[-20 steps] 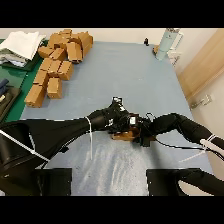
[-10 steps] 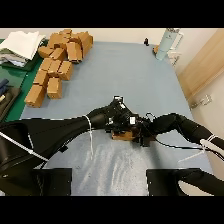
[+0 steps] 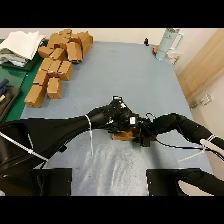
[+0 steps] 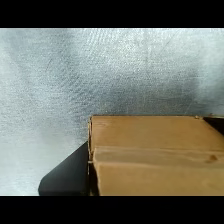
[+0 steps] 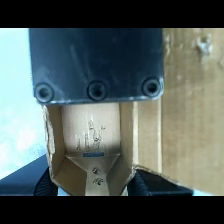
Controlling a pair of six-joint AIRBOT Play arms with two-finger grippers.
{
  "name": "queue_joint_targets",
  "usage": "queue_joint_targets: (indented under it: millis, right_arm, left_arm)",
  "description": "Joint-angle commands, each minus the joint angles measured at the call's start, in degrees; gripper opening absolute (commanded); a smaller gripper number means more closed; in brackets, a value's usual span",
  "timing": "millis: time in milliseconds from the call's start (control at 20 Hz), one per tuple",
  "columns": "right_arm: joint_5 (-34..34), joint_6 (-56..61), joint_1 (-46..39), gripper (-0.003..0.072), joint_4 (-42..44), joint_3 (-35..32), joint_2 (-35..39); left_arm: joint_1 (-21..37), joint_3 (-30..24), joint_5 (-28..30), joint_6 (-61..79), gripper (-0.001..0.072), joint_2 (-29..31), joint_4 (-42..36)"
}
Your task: Fold the box.
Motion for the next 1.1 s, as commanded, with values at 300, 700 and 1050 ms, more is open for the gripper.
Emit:
queue_joint_targets:
  millis: [300, 700, 1050]
  right_arm:
    - [0.0, -0.1, 0.0, 0.0513, 0.0, 0.0, 0.0]
    - [0.0, -0.1, 0.0, 0.0513, 0.0, 0.0, 0.0]
    - [0.0, -0.1, 0.0, 0.0513, 0.0, 0.0, 0.0]
  left_arm:
    - [0.0, 1.2, -3.6, 0.0, 0.054, 0.0, -0.3]
    - [6.0, 10.4, -13.9, 5.7, 0.0539, 0.0, -9.1]
    - [19.5, 10.7, -15.8, 23.3, 0.0539, 0.0, -27.6]
